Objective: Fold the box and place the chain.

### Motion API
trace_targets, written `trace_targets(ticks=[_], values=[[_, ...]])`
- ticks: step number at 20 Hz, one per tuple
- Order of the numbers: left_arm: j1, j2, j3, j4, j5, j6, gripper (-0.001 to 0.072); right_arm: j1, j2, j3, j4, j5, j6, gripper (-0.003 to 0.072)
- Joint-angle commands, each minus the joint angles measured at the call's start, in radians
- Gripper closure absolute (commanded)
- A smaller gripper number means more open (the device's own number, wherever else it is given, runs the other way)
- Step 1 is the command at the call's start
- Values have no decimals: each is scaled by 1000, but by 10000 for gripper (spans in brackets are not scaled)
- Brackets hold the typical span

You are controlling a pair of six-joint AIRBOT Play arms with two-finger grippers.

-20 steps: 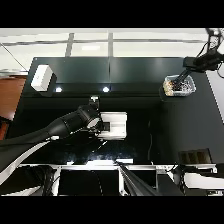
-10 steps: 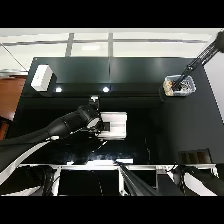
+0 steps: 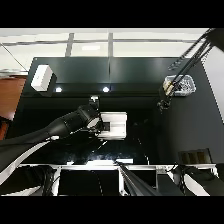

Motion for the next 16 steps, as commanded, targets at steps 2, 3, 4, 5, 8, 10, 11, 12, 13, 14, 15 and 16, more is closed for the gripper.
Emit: trace_targets(ticks=[2, 3, 4, 5, 8, 10, 11, 12, 13, 14, 15, 16], values=[[0, -1, 0, -1, -1, 0, 678, 155, 14, -52, 41, 99, -24, 657], [0, 0, 0, -1, -1, 0, 678, 185, 14, -84, 50, 109, -24, 657], [0, 0, 0, -1, -1, 0, 678, 213, 14, -119, 56, 116, -25, 657], [0, 0, 0, -1, -1, 0, 678, 244, 14, -161, 57, 114, -24, 657], [0, -1, 0, -1, -2, 0, 678, 320, 14, -284, 124, 89, -29, 657], [0, -1, 0, -1, -1, 0, 679, 362, 13, -357, 187, 28, -39, 657], [0, -1, 0, -1, -1, 0, 678, 377, 13, -387, 221, -13, -46, 657], [0, -1, 0, -1, -1, 0, 678, 386, 13, -405, 253, -46, -53, 657], [0, -1, 0, -1, -1, 0, 679, 393, 11, -409, 275, -61, -57, 657], [0, -1, 0, -1, -1, 0, 678, 398, 8, -410, 291, -68, -61, 657], [0, -1, 0, -1, -1, 0, 678, 407, 6, -412, 301, -71, -66, 657], [0, -1, 0, -1, -1, 0, 679, 413, 2, -414, 301, -78, -68, 657]])
